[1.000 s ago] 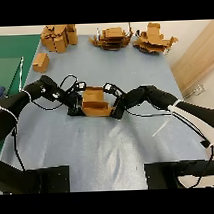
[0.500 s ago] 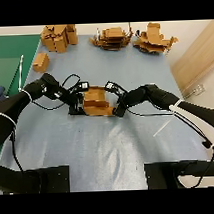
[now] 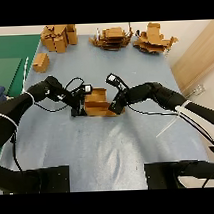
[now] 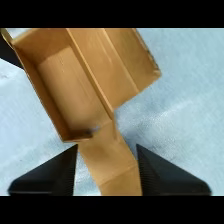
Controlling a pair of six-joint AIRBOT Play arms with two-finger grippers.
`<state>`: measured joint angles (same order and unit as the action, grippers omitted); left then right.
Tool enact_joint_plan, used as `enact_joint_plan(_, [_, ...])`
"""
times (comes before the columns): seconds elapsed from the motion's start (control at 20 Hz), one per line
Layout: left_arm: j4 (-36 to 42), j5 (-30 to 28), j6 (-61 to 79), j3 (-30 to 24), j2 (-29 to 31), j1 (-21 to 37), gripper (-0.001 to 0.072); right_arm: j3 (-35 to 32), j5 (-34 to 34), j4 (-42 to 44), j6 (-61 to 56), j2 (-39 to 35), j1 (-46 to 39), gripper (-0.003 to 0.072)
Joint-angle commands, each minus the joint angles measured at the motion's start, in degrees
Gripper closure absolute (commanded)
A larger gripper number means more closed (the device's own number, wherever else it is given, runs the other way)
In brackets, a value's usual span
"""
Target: Fold the box.
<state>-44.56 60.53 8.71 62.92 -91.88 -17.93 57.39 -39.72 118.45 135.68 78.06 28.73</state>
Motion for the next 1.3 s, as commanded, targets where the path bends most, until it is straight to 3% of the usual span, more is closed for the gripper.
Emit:
enact_joint_plan(0.0, [0.98,-1.51,-1.09,-0.09,0.0,-0.09,0.0589,0.04,-0.04,6.34,0.02,-0.39,0.28,0.0182])
enact_joint_plan(0.05, [1.09,-1.55,-1.07,-0.07,0.0,-0.2,0.0589,0.04,-0.28,8.55,0.42,-0.37,0.28,0.0368])
enact_joint_plan(0.1, [1.09,-1.51,-1.09,-0.07,0.0,-0.28,0.0589,0.04,-0.48,10.54,1.57,-0.37,0.39,0.0667])
enact_joint_plan(0.4, [1.31,-0.92,-1.09,-0.07,0.0,-0.28,0.0589,6.23,2.62,14.36,4.28,4.15,3.17,0.0681])
enact_joint_plan(0.45, [1.36,-0.98,-1.09,-0.07,0.0,-0.28,0.0555,8.33,2.62,14.4,4.33,5.97,3.45,0.0681])
enact_joint_plan(0.5, [1.99,-1.31,-1.29,-0.07,0.0,-0.28,0.0389,10.69,2.69,14.32,4.35,8.09,3.54,0.0682])
enact_joint_plan(0.55, [2.67,-1.81,-2.08,-0.07,0.0,-0.28,0.0345,12.94,2.62,14.32,4.33,10.14,3.54,0.0681])
enact_joint_plan(0.8, [2.78,-1.99,-2.16,-0.09,0.0,-0.28,0.0345,21.81,2.8,13.97,4.31,18.78,3.48,0.0681])
enact_joint_plan(1.05, [2.54,-1.9,-2.14,-0.09,0.0,-0.28,0.0346,23.65,5.14,13.35,1.79,22.49,2.05,0.0682])
enact_joint_plan(1.25, [2.34,-2.03,-2.12,-0.09,0.0,-0.28,0.0345,24.59,-6.08,12.5,-1.11,24.74,-0.9,0.0682])
